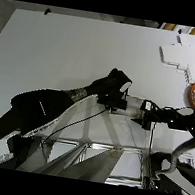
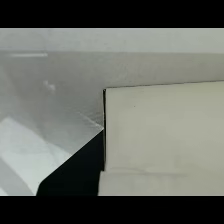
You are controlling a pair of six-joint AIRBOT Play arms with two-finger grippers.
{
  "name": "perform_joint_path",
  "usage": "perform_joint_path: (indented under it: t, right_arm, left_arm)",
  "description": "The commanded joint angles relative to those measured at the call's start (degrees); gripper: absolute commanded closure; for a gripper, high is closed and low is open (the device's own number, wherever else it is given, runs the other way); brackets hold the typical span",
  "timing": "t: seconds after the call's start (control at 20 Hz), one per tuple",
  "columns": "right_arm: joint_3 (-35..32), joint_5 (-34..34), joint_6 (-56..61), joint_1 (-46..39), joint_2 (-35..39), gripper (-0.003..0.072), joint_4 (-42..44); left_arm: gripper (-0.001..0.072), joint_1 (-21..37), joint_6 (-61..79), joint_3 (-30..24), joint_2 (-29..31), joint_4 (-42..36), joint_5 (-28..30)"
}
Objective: Fold the box and place the chain.
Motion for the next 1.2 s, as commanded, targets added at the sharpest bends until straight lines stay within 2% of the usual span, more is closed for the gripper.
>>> perform_joint_path:
  t: [0.0,0.05,0.15,0.2,0.65,0.75,0.8,0.85,1.05,1.1,1.15]
  right_arm:
    - [0.0,-0.1,0.0,0.0,0.0,0.0228,0.0]
    - [0.0,-0.1,0.0,0.0,0.0,0.0228,0.0]
    - [0.0,-0.1,0.0,0.0,0.0,0.0228,0.0]
    - [0.0,-0.1,0.0,0.0,0.0,0.0228,0.0]
    - [0.0,-0.1,0.0,0.0,0.0,0.0228,0.0]
    - [0.0,-0.1,0.0,0.0,0.0,0.0228,0.0]
    - [0.0,-0.1,0.0,0.0,0.0,0.0228,0.0]
    - [0.0,-0.1,0.0,0.0,0.0,0.0228,0.0]
    - [0.0,-0.1,0.0,0.0,0.0,0.0228,0.0]
    - [0.0,-0.1,0.0,0.0,0.0,0.0228,0.0]
    - [0.0,-0.1,0.0,0.0,0.0,0.0228,0.0]
  left_arm:
    - [0.0698,0.0,0.4,0.1,0.0,0.3,0.3]
    - [0.0693,0.1,0.4,0.1,0.2,0.8,0.3]
    - [0.0552,0.3,0.7,0.1,0.7,1.2,0.2]
    - [0.0540,0.4,0.7,0.1,1.0,1.3,0.0]
    - [0.0541,0.7,1.0,0.1,2.8,5.0,0.9]
    - [0.0589,0.2,1.0,0.0,2.6,5.0,1.3]
    - [0.0680,0.0,1.0,0.0,2.6,5.0,1.4]
    - [0.0707,-0.1,1.0,0.0,2.6,5.0,1.5]
    - [0.0696,-0.1,1.1,0.0,2.8,4.3,0.6]
    - [0.0661,-0.1,1.2,0.0,3.0,4.3,0.3]
    - [0.0565,0.0,2.5,0.0,3.5,4.3,-0.1]
